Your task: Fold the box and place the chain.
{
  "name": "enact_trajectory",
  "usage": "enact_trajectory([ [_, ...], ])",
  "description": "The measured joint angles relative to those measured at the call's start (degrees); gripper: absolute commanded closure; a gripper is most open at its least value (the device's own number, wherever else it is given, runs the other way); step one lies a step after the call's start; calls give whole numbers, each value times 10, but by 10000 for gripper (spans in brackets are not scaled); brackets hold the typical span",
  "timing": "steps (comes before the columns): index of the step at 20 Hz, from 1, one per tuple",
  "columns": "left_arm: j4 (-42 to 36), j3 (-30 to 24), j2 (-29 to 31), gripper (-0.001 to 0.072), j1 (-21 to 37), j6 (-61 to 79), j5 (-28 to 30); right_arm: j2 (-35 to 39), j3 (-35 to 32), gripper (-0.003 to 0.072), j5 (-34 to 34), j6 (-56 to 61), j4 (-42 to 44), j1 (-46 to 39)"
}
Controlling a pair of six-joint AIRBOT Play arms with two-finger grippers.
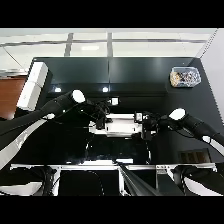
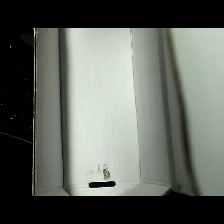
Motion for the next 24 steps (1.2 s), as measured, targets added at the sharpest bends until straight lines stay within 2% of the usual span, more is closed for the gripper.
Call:
enact_trajectory([
  [24, 0, 0, 0, 683, 0, 0, 0, -7, 0, -11, -12, 8, -13, 10],
])
